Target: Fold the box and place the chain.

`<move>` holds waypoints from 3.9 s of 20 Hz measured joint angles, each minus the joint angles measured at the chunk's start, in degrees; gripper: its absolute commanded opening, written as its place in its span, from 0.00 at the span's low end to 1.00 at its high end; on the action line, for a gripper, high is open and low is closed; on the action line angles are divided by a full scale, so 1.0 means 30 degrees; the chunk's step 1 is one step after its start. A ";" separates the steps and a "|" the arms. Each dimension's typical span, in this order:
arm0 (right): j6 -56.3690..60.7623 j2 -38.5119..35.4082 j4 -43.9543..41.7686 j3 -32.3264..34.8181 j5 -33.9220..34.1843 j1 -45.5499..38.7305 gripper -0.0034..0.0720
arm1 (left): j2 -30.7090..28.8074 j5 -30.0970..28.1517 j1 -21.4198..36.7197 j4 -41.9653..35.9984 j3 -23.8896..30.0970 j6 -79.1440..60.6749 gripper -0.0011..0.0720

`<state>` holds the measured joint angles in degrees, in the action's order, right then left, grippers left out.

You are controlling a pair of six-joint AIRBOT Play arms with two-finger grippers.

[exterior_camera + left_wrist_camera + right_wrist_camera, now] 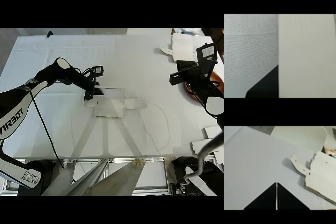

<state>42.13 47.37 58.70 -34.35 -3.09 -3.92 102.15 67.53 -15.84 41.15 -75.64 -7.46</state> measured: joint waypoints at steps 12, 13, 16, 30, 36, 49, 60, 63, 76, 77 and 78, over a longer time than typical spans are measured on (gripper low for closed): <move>0.0000 0.0000 -0.0007 0.0000 0.0000 0.0000 0.06 | 0.0539 0.0000 0.0000 -0.0634 0.0000 -0.0007 0.02; 0.0000 0.0000 0.0000 0.0000 0.0000 0.0000 0.06 | 0.0546 0.0007 0.0000 -0.0612 0.0000 -0.0007 0.02; 0.0000 0.0000 0.0000 0.0000 -0.0007 0.0000 0.06 | 0.0546 0.0080 0.0000 -0.0335 0.0000 0.0036 0.02; 0.0000 0.0000 -0.0007 0.0000 0.0000 0.0000 0.06 | 0.0510 0.0168 0.0000 0.0656 -0.0022 0.0488 0.03; 0.0000 0.0000 0.0000 0.0000 0.0000 0.0000 0.06 | 0.0510 0.0160 0.0000 0.0714 -0.0015 0.0495 0.03; 0.0000 0.0000 -0.0007 0.0000 0.0321 0.0000 0.06 | 0.0510 0.0153 0.0000 0.0736 -0.0022 0.0495 0.03; 0.0029 -0.0102 -0.0750 0.0000 -0.0750 0.0000 0.25 | 0.0510 0.0153 0.0000 0.0743 -0.0015 0.0495 0.03; 0.0022 -0.0510 -0.1158 0.0000 -0.3286 0.0000 0.62 | 0.0510 0.0146 0.0000 0.0743 -0.0015 0.0495 0.03; -0.6783 -0.4626 -0.3745 0.0000 -1.6917 0.0007 0.97 | 0.0510 0.0146 0.0000 0.0743 -0.0015 0.0495 0.03; -0.7563 -0.4845 -0.4036 -0.0007 -1.7755 0.0073 0.97 | 0.0510 0.0146 0.0000 0.0743 -0.0015 0.0495 0.03; -0.8240 -0.4983 -0.4211 0.0000 -1.8440 0.0233 0.97 | 0.0510 0.0146 0.0000 0.0743 -0.0015 0.0495 0.03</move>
<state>17.41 32.42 46.06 -34.35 -58.41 -3.22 103.68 67.96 -15.84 43.38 -75.68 -5.98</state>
